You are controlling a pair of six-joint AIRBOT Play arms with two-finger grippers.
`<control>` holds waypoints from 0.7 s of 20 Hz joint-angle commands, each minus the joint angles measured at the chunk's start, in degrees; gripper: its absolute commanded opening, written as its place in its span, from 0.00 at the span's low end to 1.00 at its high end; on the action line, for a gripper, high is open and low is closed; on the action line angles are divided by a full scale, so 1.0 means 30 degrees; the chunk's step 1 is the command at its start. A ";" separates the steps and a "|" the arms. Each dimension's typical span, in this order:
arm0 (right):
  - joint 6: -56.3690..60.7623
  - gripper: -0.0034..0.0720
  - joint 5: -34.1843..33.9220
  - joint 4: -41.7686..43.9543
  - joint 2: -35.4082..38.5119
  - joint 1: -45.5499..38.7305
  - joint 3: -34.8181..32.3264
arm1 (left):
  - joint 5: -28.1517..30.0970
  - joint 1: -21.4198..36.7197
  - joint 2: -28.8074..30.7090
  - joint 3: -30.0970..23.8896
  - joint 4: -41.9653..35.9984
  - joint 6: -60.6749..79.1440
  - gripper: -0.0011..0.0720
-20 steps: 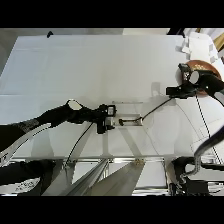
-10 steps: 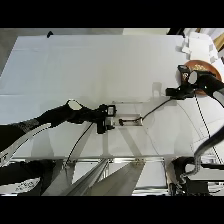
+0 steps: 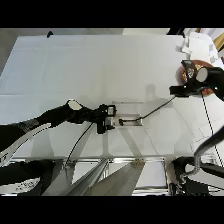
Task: Fold the box and place the chain.
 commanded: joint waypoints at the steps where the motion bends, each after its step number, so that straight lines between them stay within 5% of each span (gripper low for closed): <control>1: -0.1515 0.06 0.1173 0.1472 0.3373 0.0124 0.0022 | 0.0007 0.0007 0.0015 0.0015 0.0007 0.0007 0.38; 7: -0.3118 0.06 0.3934 0.5187 0.8553 0.2492 0.0022 | 0.0007 0.0007 0.0022 0.0015 0.0007 0.0007 0.38; 14: -0.3111 0.06 0.4204 0.8138 1.1825 0.5734 0.0022 | 0.0007 0.0007 0.0015 0.0015 0.0007 0.0007 0.38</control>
